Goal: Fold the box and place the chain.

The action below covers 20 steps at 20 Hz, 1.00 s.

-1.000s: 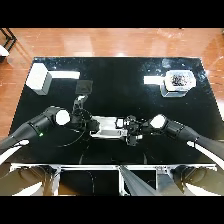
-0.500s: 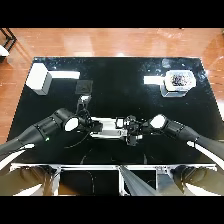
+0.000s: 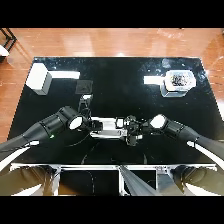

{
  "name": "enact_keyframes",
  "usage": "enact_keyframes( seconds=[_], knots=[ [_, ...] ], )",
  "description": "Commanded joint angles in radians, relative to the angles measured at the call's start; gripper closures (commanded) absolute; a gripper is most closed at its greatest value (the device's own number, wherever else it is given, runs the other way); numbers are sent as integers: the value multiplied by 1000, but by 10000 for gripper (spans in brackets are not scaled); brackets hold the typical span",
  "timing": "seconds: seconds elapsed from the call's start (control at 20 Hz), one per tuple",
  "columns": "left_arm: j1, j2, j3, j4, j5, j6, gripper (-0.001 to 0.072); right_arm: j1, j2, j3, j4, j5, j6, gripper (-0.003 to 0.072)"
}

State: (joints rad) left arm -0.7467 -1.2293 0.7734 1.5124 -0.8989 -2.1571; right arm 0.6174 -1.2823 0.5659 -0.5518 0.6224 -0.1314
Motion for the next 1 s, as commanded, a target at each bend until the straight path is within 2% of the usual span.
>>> enact_keyframes(
  seconds=[0.0, 0.25, 0.5, 0.8, 0.95],
  knots=[
    [0, 11, 4, 5, -16, 3, 212, 0, 0, 1, 0, 0, 0, 430],
    [0, 75, -2, 28, -15, -14, 212, 0, 0, 1, 0, 0, 0, 430],
    [0, 144, -91, 29, 58, -62, 212, 0, 0, 1, 0, 0, 0, 430],
    [-49, 145, -122, 99, 91, -199, 213, 0, 0, 1, 0, 0, 0, 430],
    [-56, 109, -121, 102, 78, -212, 216, 0, 0, 1, 0, 0, 0, 431]
  ],
)
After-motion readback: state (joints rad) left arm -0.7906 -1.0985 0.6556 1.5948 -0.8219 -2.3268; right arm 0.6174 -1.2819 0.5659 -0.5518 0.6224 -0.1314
